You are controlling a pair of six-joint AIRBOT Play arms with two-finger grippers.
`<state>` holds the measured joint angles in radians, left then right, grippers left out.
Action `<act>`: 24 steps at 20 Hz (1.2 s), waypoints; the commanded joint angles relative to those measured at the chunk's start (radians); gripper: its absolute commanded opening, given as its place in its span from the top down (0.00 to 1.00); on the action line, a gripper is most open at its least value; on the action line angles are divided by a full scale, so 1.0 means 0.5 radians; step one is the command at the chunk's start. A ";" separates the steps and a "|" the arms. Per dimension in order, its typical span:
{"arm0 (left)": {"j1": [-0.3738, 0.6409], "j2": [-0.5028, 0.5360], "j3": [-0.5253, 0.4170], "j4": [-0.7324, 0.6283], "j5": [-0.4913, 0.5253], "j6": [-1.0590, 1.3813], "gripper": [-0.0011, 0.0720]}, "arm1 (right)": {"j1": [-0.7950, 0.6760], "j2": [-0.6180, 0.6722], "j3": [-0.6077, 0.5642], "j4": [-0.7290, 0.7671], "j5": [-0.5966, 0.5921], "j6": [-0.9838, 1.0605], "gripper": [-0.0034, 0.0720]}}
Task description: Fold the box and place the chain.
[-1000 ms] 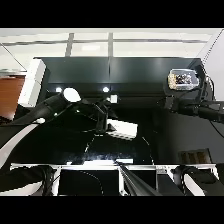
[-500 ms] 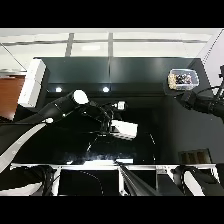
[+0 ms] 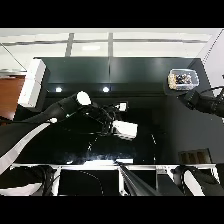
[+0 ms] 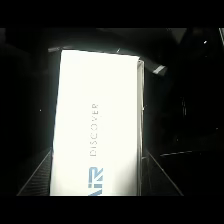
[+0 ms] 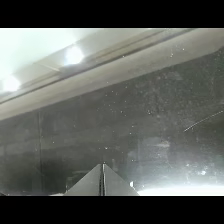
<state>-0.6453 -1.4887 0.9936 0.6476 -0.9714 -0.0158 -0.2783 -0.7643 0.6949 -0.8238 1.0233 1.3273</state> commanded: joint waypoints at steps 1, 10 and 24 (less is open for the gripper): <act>-0.006 -0.005 0.001 -0.002 0.001 -0.027 0.00 | -0.002 0.002 0.002 0.000 0.002 0.000 0.92; -0.104 -0.034 0.001 0.156 0.073 -0.034 0.00 | -0.002 0.002 0.002 0.000 0.002 0.000 0.92; -0.069 -0.071 0.060 0.336 0.258 -0.607 0.49 | -0.021 0.002 0.002 0.008 -0.013 0.002 0.92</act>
<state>-0.6926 -1.5368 1.0058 0.7494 -0.8604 -0.1387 -0.2821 -0.7639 0.6949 -0.8234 1.0176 1.3273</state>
